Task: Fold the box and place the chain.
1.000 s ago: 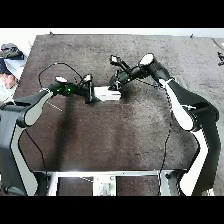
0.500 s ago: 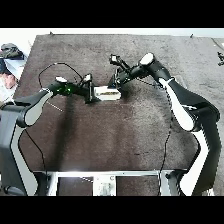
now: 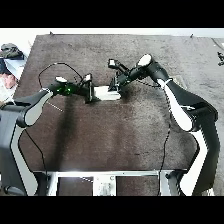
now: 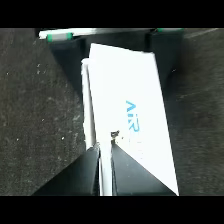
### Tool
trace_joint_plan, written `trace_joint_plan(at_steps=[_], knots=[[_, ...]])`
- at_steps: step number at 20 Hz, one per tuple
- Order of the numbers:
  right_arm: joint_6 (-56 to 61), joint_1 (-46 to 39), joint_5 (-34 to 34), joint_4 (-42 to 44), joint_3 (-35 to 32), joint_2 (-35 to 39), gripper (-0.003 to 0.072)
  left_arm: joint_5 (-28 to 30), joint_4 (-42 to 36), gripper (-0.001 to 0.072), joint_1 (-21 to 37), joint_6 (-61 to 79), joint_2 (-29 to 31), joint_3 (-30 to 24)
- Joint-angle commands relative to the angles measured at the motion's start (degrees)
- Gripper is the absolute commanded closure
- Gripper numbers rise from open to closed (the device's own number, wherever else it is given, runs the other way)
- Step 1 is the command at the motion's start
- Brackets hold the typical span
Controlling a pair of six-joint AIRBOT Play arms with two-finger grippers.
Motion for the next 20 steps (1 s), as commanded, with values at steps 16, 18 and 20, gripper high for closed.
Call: trace_joint_plan(at_steps=[16, 18, 20], knots=[[2.4, -4.02, 2.99, 12.72, 0.0, 2.47, 0.0489, -0.09, 0.07, 0.0402, 0.0, 0.04, -0.02, 0.02], [3.67, -4.0, 3.52, 12.44, -0.04, 1.99, 0.068, -0.07, 0.07, 0.0403, 0.0, 0.04, -0.02, 0.04], [4.79, -3.98, 4.46, 12.44, -0.04, 0.87, 0.0681, -0.07, 0.07, 0.0402, 0.0, 0.04, -0.02, 0.02]])
